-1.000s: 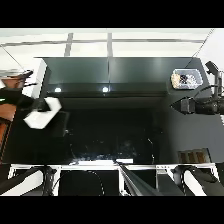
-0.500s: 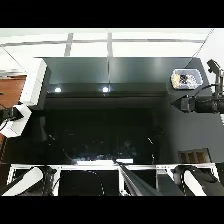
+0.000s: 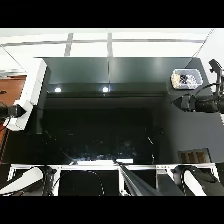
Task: Fold the box and place the chain.
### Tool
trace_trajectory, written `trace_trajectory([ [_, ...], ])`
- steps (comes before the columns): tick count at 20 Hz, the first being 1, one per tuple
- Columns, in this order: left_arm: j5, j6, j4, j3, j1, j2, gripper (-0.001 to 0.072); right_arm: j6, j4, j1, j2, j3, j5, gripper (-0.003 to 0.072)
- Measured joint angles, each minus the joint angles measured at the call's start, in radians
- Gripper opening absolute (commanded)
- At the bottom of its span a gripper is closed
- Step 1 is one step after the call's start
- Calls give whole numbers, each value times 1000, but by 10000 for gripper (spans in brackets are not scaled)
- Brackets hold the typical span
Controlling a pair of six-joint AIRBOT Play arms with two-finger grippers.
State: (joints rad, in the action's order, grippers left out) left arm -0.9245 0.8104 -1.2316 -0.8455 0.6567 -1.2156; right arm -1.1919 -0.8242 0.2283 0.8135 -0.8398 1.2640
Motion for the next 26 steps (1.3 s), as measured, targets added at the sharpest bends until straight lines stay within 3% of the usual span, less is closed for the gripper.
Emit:
trace_trajectory([
  [1, 8, -5, 7, 1, 0, -9, 672, -10, 0, 0, 0, 0, -2, 9],
  [2, 18, -11, 19, 1, -1, -15, 714, -15, 0, 0, 0, 0, -2, 9],
  [5, 43, -14, 33, -21, -15, -19, 713, -37, 0, 0, 0, 0, -3, 9],
  [8, 45, 32, 46, -104, -53, 5, 699, -44, 2, -3, 0, 0, -3, 8],
  [9, 39, 63, 58, -144, -71, 17, 588, -45, 1, -8, 0, 0, -2, 9],
  [10, 26, 108, 74, -185, -91, 32, 227, -47, -5, -14, 0, 0, 4, 8],
  [11, 12, 153, 85, -219, -109, 48, 21, -48, -19, -24, 0, 0, 14, 8],
  [14, -89, 267, 116, -265, -162, 114, 20, -67, -70, -79, 0, 0, 39, 7],
  [16, -115, 303, 130, -213, -203, 199, 21, -75, -141, -145, -2, 7, 13, 7],
  [22, -13, 262, 133, 211, -314, 586, 24, -203, -462, -241, -11, 171, -391, 8],
  [26, 38, 231, 93, 335, -333, 739, 25, -257, -588, -214, -13, 253, -510, 10],
])
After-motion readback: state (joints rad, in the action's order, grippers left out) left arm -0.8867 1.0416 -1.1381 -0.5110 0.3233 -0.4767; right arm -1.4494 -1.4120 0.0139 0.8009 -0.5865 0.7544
